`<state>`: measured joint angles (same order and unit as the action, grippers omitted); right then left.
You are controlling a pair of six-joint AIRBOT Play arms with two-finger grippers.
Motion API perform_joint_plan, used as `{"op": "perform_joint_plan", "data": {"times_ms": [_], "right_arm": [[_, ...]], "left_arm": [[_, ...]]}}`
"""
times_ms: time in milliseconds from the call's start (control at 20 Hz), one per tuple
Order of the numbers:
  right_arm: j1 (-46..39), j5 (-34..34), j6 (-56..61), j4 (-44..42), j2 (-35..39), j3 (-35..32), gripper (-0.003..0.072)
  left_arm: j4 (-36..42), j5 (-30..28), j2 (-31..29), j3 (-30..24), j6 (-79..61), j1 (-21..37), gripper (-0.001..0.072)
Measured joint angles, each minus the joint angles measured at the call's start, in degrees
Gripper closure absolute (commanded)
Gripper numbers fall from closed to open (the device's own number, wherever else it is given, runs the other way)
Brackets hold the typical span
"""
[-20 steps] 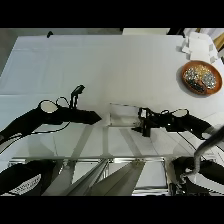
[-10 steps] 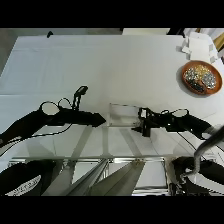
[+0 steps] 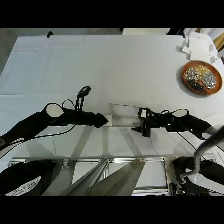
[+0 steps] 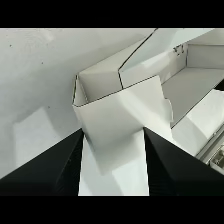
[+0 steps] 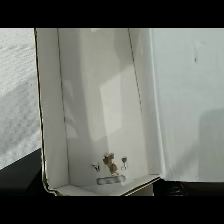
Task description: Fold the box and place the chain.
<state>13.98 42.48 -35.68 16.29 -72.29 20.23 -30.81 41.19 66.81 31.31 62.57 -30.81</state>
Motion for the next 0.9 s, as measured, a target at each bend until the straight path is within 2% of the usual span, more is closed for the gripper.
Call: {"op": "perform_joint_plan", "data": {"times_ms": [400, 900], "right_arm": [[0.0, 0.0, 0.0, 0.0, 0.0, 0.0, 0.0275], [0.0, 0.0, 0.0, 0.0, 0.0, 0.0, 0.0275]], "left_arm": [[-11.8, 1.4, 5.1, 8.7, 15.8, -4.8, 0.0289], [-24.4, 4.2, 7.8, 14.0, 33.5, -8.9, 0.0289]]}}
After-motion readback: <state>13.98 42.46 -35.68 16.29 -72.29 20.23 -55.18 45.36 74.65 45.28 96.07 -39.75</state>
